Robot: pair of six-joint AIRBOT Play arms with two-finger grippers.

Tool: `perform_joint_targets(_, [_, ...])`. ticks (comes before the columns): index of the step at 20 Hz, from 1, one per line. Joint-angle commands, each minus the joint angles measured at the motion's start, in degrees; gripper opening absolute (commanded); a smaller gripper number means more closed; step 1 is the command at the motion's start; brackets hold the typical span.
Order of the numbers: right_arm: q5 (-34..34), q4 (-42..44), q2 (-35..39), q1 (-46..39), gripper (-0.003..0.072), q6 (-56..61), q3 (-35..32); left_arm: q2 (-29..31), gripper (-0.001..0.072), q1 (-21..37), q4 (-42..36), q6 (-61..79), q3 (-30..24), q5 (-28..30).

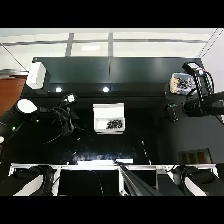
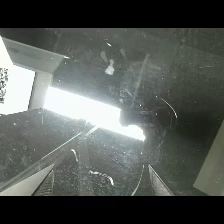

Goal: Fold the box and place the chain.

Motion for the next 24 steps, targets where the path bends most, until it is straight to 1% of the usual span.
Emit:
perform_joint_targets(1, [0.00, 0.02, 0.02, -0.02, 0.0698, 0.02, 0.00, -0.02, 0.0593, 0.02, 0.00, -7.96, -0.02, 0.20])
perform_joint_targets(5, [0.00, 0.00, 0.02, -0.02, 0.0698, 0.02, 0.00, -0.02, 0.0593, 0.02, -0.04, -8.68, -0.02, 1.51])
perform_joint_targets(7, [-0.02, 0.00, 0.02, -0.02, 0.0698, 0.02, 0.00, -0.02, 0.0593, -0.09, -0.15, -7.48, -0.02, 4.04])
perform_joint_targets(8, [-0.04, 0.00, 0.02, -0.02, 0.0698, 0.02, 0.00, -0.02, 0.0593, -0.07, -0.22, -5.66, -0.02, 4.11])
perform_joint_targets(11, [0.20, 0.00, 0.02, -0.02, 0.0698, 0.22, 0.00, -0.02, 0.0599, 0.20, -1.60, 4.04, -0.04, -1.27])
perform_joint_targets(12, [0.26, 0.00, 0.02, -0.02, 0.0698, 0.42, 0.00, -0.02, 0.0623, 1.07, -3.19, 7.41, -0.04, -3.82])
perform_joint_targets(14, [0.24, 0.00, 0.02, -0.02, 0.0698, 0.68, 0.00, 0.07, 0.0624, 4.13, -8.61, 11.91, -0.07, -8.07])
perform_joint_targets(15, [0.22, 0.00, 0.02, -0.02, 0.0698, 0.70, 0.00, 0.28, 0.0670, 5.53, -11.82, 14.01, -0.17, -8.44])
perform_joint_targets(16, [0.22, -0.02, 0.02, -0.02, 0.0698, 0.81, 0.00, 0.22, 0.0709, 6.10, -14.27, 15.98, -0.50, -7.91])
perform_joint_targets(18, [0.22, -0.07, 0.02, -0.02, 0.0698, 0.87, 0.00, -0.83, 0.0709, 5.97, -15.41, 19.82, -1.62, -6.23])
perform_joint_targets(21, [0.11, -0.09, 0.02, -0.02, 0.0698, 0.94, 0.00, -4.72, 0.0706, 4.07, -15.61, 31.78, -4.63, -5.01])
perform_joint_targets(22, [0.13, -0.09, 0.02, -0.02, 0.0698, 1.46, 0.00, -6.16, 0.0706, 3.54, -15.43, 35.15, -4.90, -4.55])
perform_joint_targets(24, [0.46, -0.09, 0.02, -0.02, 0.0698, 2.21, 0.00, -8.31, 0.0705, 3.50, -15.45, 36.96, -4.59, -3.23])
